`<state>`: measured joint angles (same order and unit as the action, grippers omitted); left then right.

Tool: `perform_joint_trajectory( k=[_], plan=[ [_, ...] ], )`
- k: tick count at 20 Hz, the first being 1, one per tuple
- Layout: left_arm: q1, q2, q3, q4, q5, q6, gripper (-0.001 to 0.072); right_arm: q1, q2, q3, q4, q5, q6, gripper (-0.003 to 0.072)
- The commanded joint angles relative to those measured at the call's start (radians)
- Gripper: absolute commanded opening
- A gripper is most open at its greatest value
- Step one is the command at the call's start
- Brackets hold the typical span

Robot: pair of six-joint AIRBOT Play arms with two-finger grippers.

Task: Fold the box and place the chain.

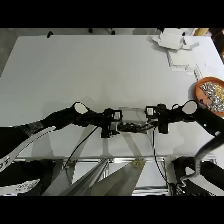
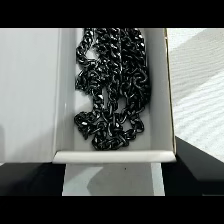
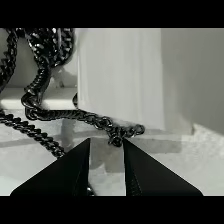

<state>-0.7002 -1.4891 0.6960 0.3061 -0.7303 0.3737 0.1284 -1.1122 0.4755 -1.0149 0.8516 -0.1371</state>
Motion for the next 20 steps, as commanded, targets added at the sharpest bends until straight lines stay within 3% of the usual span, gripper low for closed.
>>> perform_joint_trajectory(
  k=[1, 4, 6, 12, 20],
  plan=[
    [0.000, 0.001, 0.000, 0.000, 0.000, 0.000, 0.0342, -0.001, -0.016, -0.001, 0.012, -0.042, -0.003, 0.0237],
    [0.000, 0.001, 0.000, 0.000, 0.000, 0.000, 0.0342, 0.000, -0.016, -0.001, 0.022, -0.041, -0.003, 0.0145],
    [0.000, 0.001, 0.000, 0.000, 0.000, 0.000, 0.0342, -0.001, -0.010, -0.001, 0.020, -0.025, -0.003, 0.0020],
    [0.000, 0.001, 0.000, 0.000, 0.000, 0.000, 0.0342, 0.000, 0.200, -0.001, 0.013, 0.056, 0.001, 0.0021],
    [0.000, 0.001, 0.000, 0.000, 0.000, 0.000, 0.0342, 0.000, 0.520, -0.001, 0.034, 0.322, 0.002, 0.0021]
  ],
)
